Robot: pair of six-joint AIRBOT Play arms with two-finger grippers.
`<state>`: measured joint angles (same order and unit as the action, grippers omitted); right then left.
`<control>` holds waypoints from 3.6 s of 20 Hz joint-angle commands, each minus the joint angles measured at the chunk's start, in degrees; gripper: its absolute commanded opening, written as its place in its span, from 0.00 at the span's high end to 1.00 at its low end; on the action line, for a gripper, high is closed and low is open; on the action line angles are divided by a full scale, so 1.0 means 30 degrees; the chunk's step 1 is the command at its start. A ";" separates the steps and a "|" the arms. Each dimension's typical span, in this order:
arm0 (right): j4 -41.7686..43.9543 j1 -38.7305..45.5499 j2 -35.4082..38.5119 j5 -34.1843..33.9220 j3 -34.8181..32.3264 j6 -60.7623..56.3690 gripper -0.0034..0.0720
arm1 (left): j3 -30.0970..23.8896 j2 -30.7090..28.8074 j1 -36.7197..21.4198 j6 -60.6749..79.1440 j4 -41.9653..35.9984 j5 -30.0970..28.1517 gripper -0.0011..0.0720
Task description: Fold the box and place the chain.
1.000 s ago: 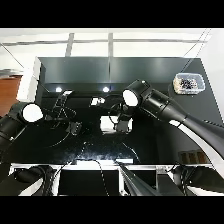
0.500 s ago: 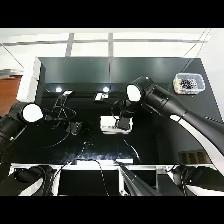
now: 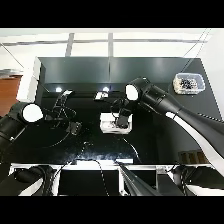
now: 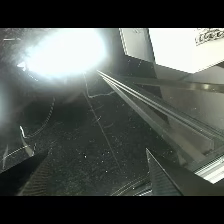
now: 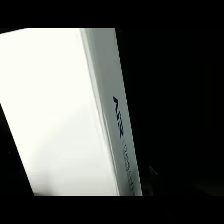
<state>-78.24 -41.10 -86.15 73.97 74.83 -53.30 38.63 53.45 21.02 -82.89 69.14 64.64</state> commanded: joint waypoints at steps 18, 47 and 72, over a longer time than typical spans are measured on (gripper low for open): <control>0.3133 0.1603 -0.0546 0.3147 0.2645 -0.0721 0.03 | 0.0000 -0.0007 -0.0022 0.0000 0.0168 0.0117 0.03; 0.4065 0.2157 -0.1566 0.3942 0.2645 0.0248 0.03 | 0.0000 -0.0007 -0.0022 0.0000 0.0182 0.0160 0.03; 0.6484 0.3701 -0.0095 0.4911 0.2841 -0.0648 0.03 | 0.0000 -0.0007 -0.0102 0.0000 0.0364 0.0117 0.03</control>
<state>-61.39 -32.18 -86.85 87.99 83.29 -53.89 38.63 53.45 20.78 -82.89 70.24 64.97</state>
